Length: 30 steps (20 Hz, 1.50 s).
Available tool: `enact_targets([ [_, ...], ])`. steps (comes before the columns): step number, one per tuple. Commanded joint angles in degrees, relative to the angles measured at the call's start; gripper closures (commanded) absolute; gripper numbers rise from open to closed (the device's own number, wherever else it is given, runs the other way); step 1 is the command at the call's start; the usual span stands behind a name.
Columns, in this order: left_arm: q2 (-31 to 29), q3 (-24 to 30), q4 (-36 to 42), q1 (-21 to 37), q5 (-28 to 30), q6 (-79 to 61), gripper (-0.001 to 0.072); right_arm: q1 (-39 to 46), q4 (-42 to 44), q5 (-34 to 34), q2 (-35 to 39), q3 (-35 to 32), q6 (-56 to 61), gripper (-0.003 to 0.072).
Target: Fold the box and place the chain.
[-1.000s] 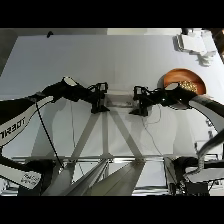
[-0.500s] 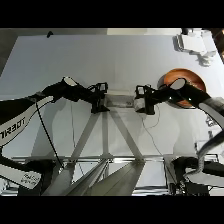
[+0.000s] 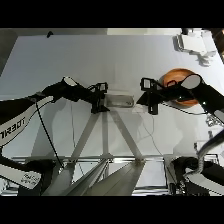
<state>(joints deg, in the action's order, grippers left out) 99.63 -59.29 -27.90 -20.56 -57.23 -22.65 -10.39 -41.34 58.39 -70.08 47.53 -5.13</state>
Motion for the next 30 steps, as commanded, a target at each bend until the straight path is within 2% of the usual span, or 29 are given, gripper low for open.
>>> enact_targets([
  [1,0.0,0.0,0.0,0.0,0.0,0.0,0.0286,0.0,13.3,-7.1,0.6,0.1,0.8,0.0682],
  [4,0.0,0.0,0.0,0.0,0.0,0.0,0.0286,0.0,16.6,-14.4,-1.0,0.1,0.8,0.0683],
  [8,0.0,0.0,0.0,0.0,0.0,0.0,0.0286,0.0,16.6,-17.1,-7.3,0.1,0.8,0.0682],
  [12,0.0,0.0,0.0,0.0,0.0,0.0,0.0286,0.0,16.5,-17.2,-13.3,0.1,0.8,0.0682],
  [15,0.0,0.0,0.0,0.0,0.0,0.0,0.0286,0.0,15.5,-14.9,-13.3,0.1,0.8,0.0681],
  [17,0.0,0.0,0.0,0.0,0.0,0.0,0.0286,0.0,11.9,-13.3,-11.4,0.1,0.9,0.0679],
  [24,0.0,0.0,0.0,0.0,0.0,0.0,0.0286,0.0,-12.3,-8.5,-0.7,0.1,11.5,0.0679],
  [28,0.0,0.0,0.0,0.0,0.0,0.0,0.0286,0.0,-19.6,-3.3,-0.8,0.1,11.0,0.0678],
  [29,0.0,0.0,0.0,0.0,0.0,0.0,0.0286,0.0,-19.6,-3.7,-1.2,0.1,11.0,0.0671],
  [30,0.0,0.0,0.0,0.0,0.0,0.0,0.0286,0.0,-19.0,-4.0,-1.7,0.1,10.8,0.0583],
])
